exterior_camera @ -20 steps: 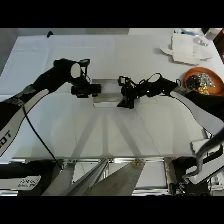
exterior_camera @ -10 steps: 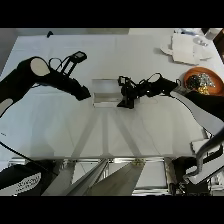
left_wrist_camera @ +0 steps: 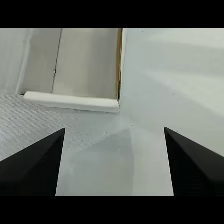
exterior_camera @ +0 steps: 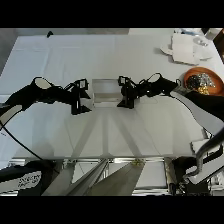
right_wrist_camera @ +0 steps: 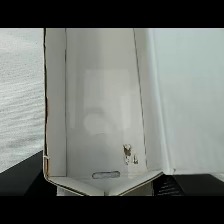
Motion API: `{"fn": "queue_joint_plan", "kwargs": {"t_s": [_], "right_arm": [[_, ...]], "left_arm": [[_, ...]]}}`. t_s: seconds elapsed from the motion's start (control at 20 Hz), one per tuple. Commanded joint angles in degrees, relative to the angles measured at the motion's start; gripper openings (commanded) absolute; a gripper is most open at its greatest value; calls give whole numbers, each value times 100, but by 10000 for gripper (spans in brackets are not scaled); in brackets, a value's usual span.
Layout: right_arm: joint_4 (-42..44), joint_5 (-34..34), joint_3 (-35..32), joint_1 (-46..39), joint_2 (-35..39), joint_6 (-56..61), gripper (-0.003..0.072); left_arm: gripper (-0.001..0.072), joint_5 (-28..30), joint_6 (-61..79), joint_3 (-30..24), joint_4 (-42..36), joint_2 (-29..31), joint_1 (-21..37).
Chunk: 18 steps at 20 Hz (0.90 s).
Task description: Fold the box and place the chain.
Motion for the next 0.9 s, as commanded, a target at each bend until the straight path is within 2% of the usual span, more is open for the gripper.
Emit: {"fn": "queue_joint_plan", "kwargs": {"t_s": [0.0, 0.15, 0.2, 0.4, 0.65, 0.85], "right_arm": [[0, 2, -2, 2, 4, 2, 456], [2, 2, -2, 2, 4, 0, 456], [2, 2, -2, 2, 4, 0, 456], [2, 2, -2, 2, 4, 2, 456], [2, 0, -2, 2, 4, 2, 456], [2, 2, -2, 2, 4, 2, 456]], "left_arm": [[698, 116, 1353, -57, -358, -380, 214], [699, 35, 1488, 20, -1340, -697, 446], [699, -116, 1556, 131, -1451, -789, 505], [699, -826, 1770, 789, -1408, -1038, 544], [700, -817, 1460, 984, -1211, -1139, 413], [699, -870, 1467, 986, -570, -1139, 411]]}}
